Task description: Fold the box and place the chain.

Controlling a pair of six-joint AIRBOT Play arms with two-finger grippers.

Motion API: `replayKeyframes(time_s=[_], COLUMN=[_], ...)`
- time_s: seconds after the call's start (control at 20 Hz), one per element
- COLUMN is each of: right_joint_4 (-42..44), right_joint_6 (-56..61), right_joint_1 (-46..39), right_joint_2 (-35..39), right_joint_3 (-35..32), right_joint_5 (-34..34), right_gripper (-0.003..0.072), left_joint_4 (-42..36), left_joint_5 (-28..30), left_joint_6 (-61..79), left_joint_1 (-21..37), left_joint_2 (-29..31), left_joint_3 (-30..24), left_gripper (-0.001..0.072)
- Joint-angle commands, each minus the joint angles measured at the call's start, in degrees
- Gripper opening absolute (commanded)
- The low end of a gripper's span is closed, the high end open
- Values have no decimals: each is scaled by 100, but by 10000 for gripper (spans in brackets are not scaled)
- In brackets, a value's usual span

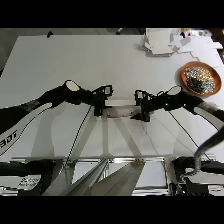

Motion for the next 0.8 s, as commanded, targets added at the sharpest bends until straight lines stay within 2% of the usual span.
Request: replayKeyframes(time_s=[0.0,0.15,0.2,0.5,0.6,0.75], right_joint_4=[-144,-184,-184,-219,-219,-219], right_joint_6=[66,63,39,39,22,2], right_joint_1=[44,44,44,44,44,44], right_joint_2=[-46,-107,-136,-190,-249,-260], right_joint_3=[-2,-2,-2,-2,-2,-2], right_joint_5=[-46,-131,-133,-289,-286,-313], right_gripper=[578,562,518,516,439,426], left_joint_4=[-7,-7,-7,-7,-7,-7], left_joint_5=[17,17,17,17,17,17], left_joint_6=[-17,-17,-17,-17,-17,-17], left_joint_1=[2,2,2,2,2,2], left_joint_2=[-2,-2,-2,-2,-2,-2], left_joint_3=[2,2,2,2,2,2], left_gripper=[10,10,10,10,10,10])
